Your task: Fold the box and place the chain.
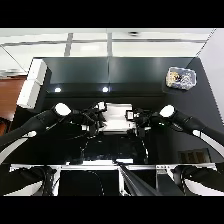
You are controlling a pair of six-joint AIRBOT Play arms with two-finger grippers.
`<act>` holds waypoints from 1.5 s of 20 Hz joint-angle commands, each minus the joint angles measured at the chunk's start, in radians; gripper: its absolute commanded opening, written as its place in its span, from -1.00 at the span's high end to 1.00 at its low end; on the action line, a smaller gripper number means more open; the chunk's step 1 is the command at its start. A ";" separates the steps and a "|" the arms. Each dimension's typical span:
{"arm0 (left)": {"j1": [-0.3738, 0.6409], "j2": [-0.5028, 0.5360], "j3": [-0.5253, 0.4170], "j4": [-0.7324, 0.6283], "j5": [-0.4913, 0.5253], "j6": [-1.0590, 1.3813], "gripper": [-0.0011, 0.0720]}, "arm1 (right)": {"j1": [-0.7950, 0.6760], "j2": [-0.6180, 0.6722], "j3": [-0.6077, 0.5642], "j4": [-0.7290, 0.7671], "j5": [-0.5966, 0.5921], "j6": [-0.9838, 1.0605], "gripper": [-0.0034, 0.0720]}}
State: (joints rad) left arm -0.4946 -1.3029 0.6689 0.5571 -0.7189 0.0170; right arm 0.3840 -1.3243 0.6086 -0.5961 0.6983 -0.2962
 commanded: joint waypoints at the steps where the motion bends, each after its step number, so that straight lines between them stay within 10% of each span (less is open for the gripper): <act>1: 0.000 0.000 0.001 0.000 -0.017 -0.003 0.68 | 0.001 0.000 0.000 0.000 0.000 0.000 0.52; 3: 0.000 0.000 0.001 0.000 -0.024 -0.003 -0.17 | 0.001 0.000 0.000 0.000 0.000 0.000 0.52; 4: 0.002 0.000 0.001 0.004 -0.024 -0.005 -0.19 | 0.001 0.000 0.000 0.000 0.000 0.000 0.52; 6: 0.003 0.000 0.001 0.008 -0.026 -0.006 0.73 | 0.001 0.000 0.000 0.000 0.000 0.000 0.52; 9: 0.043 0.022 0.032 0.118 -0.106 -0.163 0.90 | 0.001 0.000 0.000 0.000 0.000 0.000 0.52; 15: 0.383 0.170 0.088 0.453 -0.340 -0.840 0.90 | 0.001 0.000 0.000 0.000 0.000 0.000 0.52; 21: 0.735 0.067 -0.057 0.177 -0.561 -1.119 0.90 | 0.001 0.000 0.000 0.000 0.000 0.000 0.52; 30: 0.510 -0.145 -0.077 0.003 -0.398 -1.071 0.90 | 0.001 0.000 0.000 0.000 0.000 0.000 0.52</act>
State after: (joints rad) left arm 0.0948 -1.4017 0.5816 0.5987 -1.1713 -1.0473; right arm 0.3840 -1.3243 0.6086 -0.5957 0.6983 -0.2958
